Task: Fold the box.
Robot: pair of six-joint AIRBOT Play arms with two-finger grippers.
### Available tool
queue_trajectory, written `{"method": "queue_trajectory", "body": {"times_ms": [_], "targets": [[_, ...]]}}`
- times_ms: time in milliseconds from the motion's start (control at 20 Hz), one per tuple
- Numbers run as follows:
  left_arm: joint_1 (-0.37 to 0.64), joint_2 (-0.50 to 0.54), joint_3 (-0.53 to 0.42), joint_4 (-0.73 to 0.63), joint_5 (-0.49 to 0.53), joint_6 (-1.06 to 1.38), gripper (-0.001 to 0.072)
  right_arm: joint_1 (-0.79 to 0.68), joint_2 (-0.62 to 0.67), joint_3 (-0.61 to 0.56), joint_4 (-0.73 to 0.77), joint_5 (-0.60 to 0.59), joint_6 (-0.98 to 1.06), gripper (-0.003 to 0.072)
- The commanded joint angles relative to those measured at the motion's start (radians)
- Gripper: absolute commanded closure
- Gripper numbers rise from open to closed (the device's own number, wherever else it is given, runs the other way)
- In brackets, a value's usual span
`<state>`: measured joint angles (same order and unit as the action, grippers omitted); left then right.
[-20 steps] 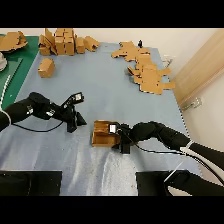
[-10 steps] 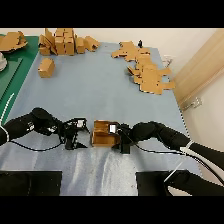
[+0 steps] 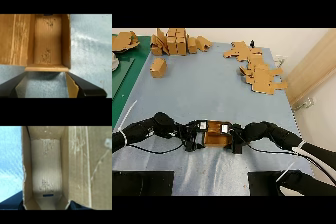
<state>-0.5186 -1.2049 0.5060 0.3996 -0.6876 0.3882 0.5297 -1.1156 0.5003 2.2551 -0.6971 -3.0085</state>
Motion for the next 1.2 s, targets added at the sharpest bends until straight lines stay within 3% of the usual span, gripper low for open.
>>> {"method": "queue_trajectory", "body": {"times_ms": [0, 450, 1050, 1100, 1150], "targets": [[-0.018, 0.001, 0.000, -0.024, 0.034, -0.019, 0.0013, 0.000, -0.001, -0.001, 0.000, 0.000, 0.000, 0.0170], [-0.035, -0.003, 0.035, -0.037, -0.019, -0.019, 0.0013, 0.000, -0.001, -0.001, 0.000, 0.000, 0.000, 0.0170], [-0.049, -0.035, 0.036, -0.033, -0.018, -0.019, 0.0020, 0.000, -0.001, -0.001, 0.000, 0.000, 0.000, 0.0170], [-0.049, -0.035, 0.036, -0.032, -0.018, -0.019, 0.0126, 0.000, -0.001, -0.001, 0.000, 0.000, 0.000, 0.0170], [-0.049, -0.035, 0.036, -0.032, -0.018, -0.019, 0.0181, 0.000, -0.001, -0.001, 0.000, 0.000, 0.000, 0.0170]]}}
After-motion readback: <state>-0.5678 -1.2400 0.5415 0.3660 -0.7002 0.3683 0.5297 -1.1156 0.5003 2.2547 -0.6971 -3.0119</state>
